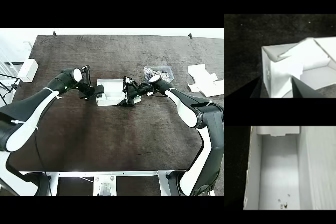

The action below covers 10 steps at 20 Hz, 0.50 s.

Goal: Fold the box and place the chain.

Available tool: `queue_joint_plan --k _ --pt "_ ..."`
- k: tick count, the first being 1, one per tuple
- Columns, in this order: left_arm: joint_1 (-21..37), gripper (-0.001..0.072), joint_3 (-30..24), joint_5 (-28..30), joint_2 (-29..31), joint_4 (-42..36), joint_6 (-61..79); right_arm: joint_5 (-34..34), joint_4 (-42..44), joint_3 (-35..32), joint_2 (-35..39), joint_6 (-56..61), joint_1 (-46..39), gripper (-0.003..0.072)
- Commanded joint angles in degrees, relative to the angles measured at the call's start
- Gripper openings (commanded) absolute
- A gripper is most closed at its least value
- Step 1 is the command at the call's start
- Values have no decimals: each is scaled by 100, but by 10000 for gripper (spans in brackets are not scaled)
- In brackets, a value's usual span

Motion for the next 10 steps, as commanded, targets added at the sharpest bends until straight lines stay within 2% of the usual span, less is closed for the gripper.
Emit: queue_joint_plan --k 1,4,6,10 --pt "-98 423 254 -304 -66 555 -356 -2 0 0 -2 2 4 588" --pt "-293 423 1121 -1187 -437 1252 -708 0 0 0 -2 0 4 588" --pt "-343 423 1543 -1665 -693 1327 -737 0 0 0 -2 2 4 588" --pt "-446 423 1906 -2000 -933 1561 -881 0 0 0 -2 2 4 588"
